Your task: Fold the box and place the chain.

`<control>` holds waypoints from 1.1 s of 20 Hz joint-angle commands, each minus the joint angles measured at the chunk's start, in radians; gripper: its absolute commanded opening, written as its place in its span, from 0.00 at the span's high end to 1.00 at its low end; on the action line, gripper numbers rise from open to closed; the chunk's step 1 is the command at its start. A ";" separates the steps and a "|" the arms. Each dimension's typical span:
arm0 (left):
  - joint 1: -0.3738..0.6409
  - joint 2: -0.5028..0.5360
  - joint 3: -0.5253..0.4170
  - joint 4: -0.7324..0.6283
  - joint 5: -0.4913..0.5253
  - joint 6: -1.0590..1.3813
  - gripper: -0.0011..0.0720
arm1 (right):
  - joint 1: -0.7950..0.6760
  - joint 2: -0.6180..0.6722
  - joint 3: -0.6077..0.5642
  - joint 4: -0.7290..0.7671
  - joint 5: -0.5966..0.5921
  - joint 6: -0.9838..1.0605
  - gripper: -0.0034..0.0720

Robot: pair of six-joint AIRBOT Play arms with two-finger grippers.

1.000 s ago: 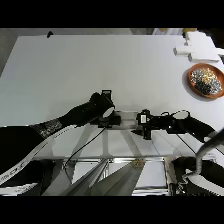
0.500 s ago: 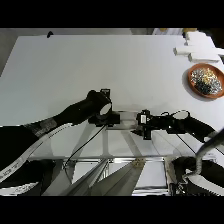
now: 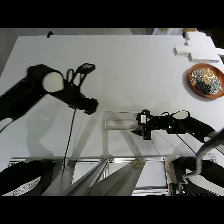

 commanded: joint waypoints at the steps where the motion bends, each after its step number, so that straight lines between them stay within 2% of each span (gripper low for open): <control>1: 0.156 0.092 -0.083 -0.103 -0.029 0.629 0.28 | 0.000 0.001 0.000 0.000 0.000 0.000 0.37; 3: 0.221 0.089 -0.222 -0.253 0.057 1.096 0.28 | 0.000 0.001 0.000 0.000 0.000 0.000 0.37; 5: 0.247 0.061 -0.368 -0.451 0.194 1.551 0.28 | 0.000 0.001 0.000 0.000 0.000 0.000 0.37; 8: 0.244 -0.031 -0.482 -0.700 0.315 1.986 0.25 | 0.000 0.001 0.000 0.000 0.000 0.000 0.37; 9: 0.243 -0.074 -0.488 -0.755 0.328 2.017 0.18 | 0.000 0.001 0.000 0.000 0.000 0.000 0.37; 10: 0.237 -0.109 -0.488 -0.796 0.344 2.015 0.05 | 0.000 0.001 0.000 0.000 0.000 0.000 0.37; 11: 0.223 -0.137 -0.488 -0.821 0.359 2.011 0.03 | 0.000 0.001 0.000 0.000 0.000 0.000 0.37; 17: 0.119 -0.184 -0.488 -0.838 0.460 1.997 0.03 | 0.000 0.001 0.000 0.000 0.000 0.000 0.37; 22: 0.107 -0.184 -0.492 -0.831 0.462 1.964 0.03 | 0.000 0.001 0.000 0.000 0.000 0.000 0.37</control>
